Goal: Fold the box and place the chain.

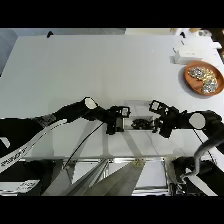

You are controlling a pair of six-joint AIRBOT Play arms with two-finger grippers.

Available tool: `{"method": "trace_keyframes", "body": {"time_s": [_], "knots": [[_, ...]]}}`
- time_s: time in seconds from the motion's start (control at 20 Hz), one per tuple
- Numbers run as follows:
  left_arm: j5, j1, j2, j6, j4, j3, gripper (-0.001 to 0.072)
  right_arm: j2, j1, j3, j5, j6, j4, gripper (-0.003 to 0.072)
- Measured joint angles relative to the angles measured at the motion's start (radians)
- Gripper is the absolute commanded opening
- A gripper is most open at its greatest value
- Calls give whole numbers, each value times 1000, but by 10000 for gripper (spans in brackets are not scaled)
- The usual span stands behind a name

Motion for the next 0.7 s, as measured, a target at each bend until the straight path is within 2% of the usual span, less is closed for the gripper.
{"method": "trace_keyframes", "body": {"time_s": [0.15, 0.25, 0.3, 0.45, 0.7], "knots": [[0, 0, 0, 1, 1, 0, 272, -42, 1, 0, -24, -32, 35, 263], [0, 0, 0, 1, 1, 0, 272, -63, 0, -1, -33, -55, 57, 169], [0, 0, 0, 0, 0, 0, 272, -71, 0, -1, -35, -60, 63, 165], [0, 0, 0, -2, 0, 0, 272, -81, 0, -1, -42, -72, 77, 14], [0, 0, 0, 0, 0, 0, 272, -79, 1, -1, -40, -17, 46, 13]]}}
